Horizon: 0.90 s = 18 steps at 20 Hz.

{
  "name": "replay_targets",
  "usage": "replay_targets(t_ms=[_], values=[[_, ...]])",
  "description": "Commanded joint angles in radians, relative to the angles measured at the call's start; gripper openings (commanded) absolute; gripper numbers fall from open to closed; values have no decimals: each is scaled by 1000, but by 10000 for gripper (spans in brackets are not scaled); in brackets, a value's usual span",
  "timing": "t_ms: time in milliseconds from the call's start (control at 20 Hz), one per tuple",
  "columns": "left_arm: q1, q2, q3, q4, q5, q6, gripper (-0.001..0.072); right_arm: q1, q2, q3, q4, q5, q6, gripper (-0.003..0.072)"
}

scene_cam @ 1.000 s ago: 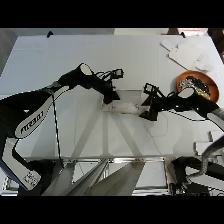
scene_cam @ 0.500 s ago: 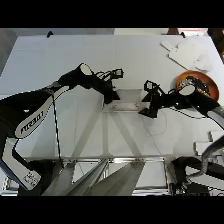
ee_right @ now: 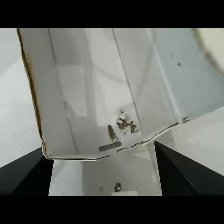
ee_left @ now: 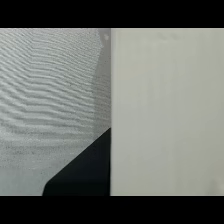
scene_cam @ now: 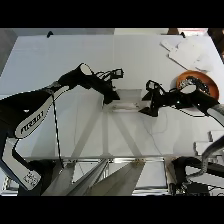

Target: Fold the box and place the chain.

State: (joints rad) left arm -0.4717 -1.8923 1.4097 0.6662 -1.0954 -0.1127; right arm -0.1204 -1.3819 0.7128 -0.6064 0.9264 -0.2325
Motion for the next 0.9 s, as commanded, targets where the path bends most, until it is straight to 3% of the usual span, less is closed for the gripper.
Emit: replay_targets(t_ms=[0, 300, 500, 850], values=[[0, 0, 0, 0, 0, 0, 19, -2, -2, 25, 20, 3, -40, 691], [0, 0, 0, 0, 0, 0, 19, -2, -56, 74, 9, 11, -46, 691], [0, 0, 0, 0, 0, 0, 19, -1, -146, 149, 9, 119, -61, 691], [0, 0, 0, 0, 0, 0, 19, 2, -212, 156, 14, 154, -99, 691]])
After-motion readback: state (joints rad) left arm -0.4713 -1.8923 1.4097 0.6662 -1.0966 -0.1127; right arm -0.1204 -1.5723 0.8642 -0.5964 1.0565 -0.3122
